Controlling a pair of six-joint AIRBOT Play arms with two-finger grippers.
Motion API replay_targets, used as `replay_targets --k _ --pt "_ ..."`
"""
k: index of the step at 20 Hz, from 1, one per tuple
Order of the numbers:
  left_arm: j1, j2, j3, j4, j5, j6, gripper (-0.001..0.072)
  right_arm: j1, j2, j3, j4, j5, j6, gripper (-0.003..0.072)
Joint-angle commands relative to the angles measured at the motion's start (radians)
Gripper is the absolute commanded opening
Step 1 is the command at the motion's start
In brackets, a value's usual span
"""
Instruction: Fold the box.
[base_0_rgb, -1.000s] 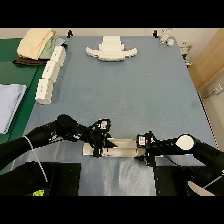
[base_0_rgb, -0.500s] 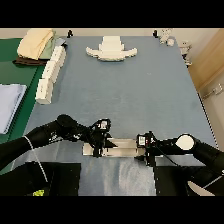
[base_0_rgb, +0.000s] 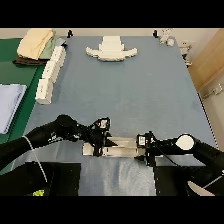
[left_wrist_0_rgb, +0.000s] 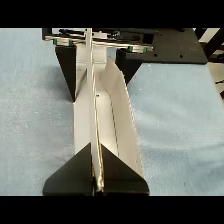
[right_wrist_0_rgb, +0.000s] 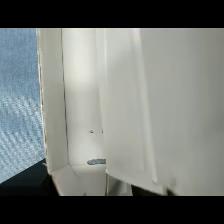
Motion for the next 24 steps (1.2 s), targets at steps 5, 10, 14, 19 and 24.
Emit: replay_targets --k 5,10,14,19,24 --pt "0.002 0.016 0.002 -0.024 0.095 -0.169 0.0455 0.001 0.001 0.001 0.0 0.0 0.0 0.0526" --pt "0.096 0.176 0.001 0.217 0.218 -0.484 0.0611 0.001 0.001 0.001 0.0 0.0 0.0 0.0526" --pt "0.239 0.353 0.001 0.372 0.13 -0.793 0.0609 0.001 0.001 0.001 0.0 0.0 0.0 0.0526" --pt "0.262 0.508 0.005 0.467 -0.18 -1.111 0.0246 0.001 0.001 0.001 0.0 0.0 0.0 0.0526" --pt "0.196 0.447 0.076 0.407 -0.395 -1.487 0.0012 0.001 0.001 0.001 0.0 0.0 0.0 0.0526"
